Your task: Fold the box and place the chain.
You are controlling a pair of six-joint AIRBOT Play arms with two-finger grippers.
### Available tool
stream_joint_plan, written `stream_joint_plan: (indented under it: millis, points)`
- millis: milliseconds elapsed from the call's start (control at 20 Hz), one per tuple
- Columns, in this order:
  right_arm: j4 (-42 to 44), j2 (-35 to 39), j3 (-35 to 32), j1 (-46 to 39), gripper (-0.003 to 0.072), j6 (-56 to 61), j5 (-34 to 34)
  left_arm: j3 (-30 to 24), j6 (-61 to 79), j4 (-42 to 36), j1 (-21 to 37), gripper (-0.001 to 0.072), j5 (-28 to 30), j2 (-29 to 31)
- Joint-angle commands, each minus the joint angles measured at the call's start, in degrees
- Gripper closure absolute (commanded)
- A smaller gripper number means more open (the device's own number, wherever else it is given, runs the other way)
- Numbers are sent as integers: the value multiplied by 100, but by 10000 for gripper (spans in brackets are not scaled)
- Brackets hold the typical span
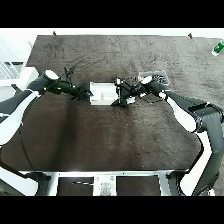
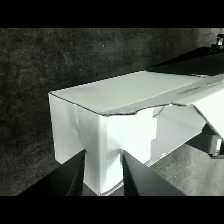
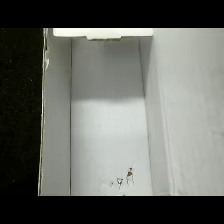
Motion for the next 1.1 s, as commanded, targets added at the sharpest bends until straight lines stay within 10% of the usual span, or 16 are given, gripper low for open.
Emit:
stream_joint_plan:
  millis: [0, 1050]
  points:
    - [11, -2, 2, 7, 98, 9, 0, 411, -643, 1067, -179, 427, -31, 2]
    - [11, -2, 2, 7, 97, 9, 0, 1408, -1652, 2212, -573, 387, -999, -363]
